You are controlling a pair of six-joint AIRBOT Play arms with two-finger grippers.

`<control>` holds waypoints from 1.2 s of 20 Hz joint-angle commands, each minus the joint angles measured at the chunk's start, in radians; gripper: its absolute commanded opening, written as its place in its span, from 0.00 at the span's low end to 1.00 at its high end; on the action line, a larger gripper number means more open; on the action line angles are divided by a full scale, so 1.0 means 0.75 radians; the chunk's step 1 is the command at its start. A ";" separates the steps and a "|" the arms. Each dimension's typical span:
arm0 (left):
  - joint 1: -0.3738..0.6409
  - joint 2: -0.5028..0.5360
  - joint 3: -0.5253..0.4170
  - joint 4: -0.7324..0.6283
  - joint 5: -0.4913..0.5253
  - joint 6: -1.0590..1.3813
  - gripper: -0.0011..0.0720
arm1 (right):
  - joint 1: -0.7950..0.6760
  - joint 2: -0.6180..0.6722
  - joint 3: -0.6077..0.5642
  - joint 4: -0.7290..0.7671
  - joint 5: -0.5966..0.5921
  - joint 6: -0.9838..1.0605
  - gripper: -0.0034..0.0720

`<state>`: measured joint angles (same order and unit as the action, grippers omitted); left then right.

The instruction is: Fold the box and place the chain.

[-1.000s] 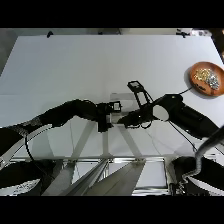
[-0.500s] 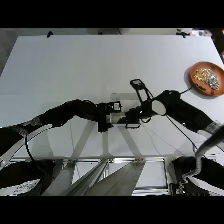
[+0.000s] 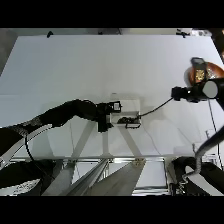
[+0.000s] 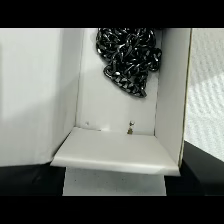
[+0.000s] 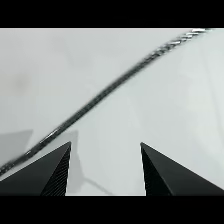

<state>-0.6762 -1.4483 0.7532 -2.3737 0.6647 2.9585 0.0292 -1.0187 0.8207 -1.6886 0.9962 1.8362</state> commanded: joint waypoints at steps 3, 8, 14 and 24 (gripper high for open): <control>-0.001 -0.001 0.001 0.001 0.000 0.000 0.39 | -0.462 -0.150 -0.055 -0.001 -0.331 0.141 0.66; -0.001 -0.001 0.001 0.001 0.001 0.000 0.39 | -0.505 -0.388 -0.058 0.113 -0.629 0.173 0.66; -0.001 -0.001 0.001 0.001 0.001 0.000 0.39 | -0.504 -0.532 -0.058 0.165 -0.949 0.249 0.57; -0.001 -0.001 0.001 0.001 0.001 0.000 0.39 | -0.504 -0.627 -0.058 0.169 -1.030 0.244 0.35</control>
<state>-0.6762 -1.4483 0.7532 -2.3734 0.6647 2.9585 -0.3485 -1.4635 0.7773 -1.5661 0.2401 2.0174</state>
